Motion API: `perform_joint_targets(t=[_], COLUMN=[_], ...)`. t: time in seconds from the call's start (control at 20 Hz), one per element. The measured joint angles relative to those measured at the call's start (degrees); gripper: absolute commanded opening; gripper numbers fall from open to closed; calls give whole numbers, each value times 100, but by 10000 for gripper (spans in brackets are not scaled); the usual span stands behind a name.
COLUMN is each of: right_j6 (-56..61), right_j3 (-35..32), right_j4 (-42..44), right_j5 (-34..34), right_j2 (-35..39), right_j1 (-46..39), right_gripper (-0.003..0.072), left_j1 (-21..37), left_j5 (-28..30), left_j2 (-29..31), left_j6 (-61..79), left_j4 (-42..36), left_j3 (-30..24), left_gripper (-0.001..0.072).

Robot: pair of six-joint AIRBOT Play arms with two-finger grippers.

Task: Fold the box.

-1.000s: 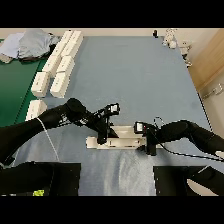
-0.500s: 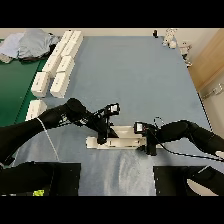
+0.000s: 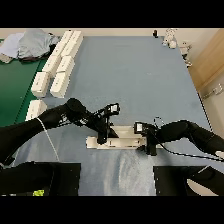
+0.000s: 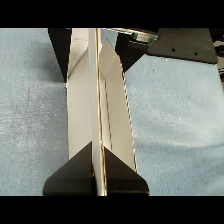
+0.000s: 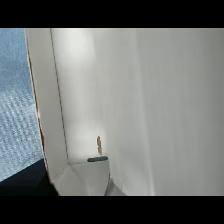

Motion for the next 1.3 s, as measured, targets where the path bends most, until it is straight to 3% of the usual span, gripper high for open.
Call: perform_joint_targets(t=[0.2, 0.25, 0.3, 0.35, 0.7, 0.9, 1.0, 1.05, 1.2, 1.3], right_j6=[0, 0, -2, 0, 0, 0, 0, 2, 2, 0], right_j3=[0, 0, 0, 0, 0, 0, 0, 0, 0, 0], right_j4=[0, -2, -2, -2, -2, -4, -7, -9, -15, -15], right_j5=[-2, -2, -2, -4, -7, -7, -7, -7, -7, -7], right_j2=[0, 0, 0, 0, 0, 0, 0, 0, 0, 0], right_j1=[0, 0, 0, 0, 0, 0, 0, 0, 0, 0], right_gripper=[543, 544, 543, 543, 543, 543, 544, 543, 543, 544], left_j1=[0, 0, -13, 11, 72, 505, 791, 920, 1023, 879], left_j5=[87, 114, 293, 293, 404, 31, -404, -658, -1314, -1438], left_j2=[0, 0, -7, -15, 157, 813, 1244, 1449, 1838, 1917], left_j6=[-2, 0, 22, 13, -391, -1862, -2835, -3318, -4433, -4986], left_j4=[-26, -28, 39, 98, 103, 1080, 1604, 1816, 1985, 1687], left_j3=[0, 0, 0, -11, 13, 13, 13, 13, 11, 7], left_gripper=[16, 181, 403, 428, 430, 425, 210, 164, 164, 164])
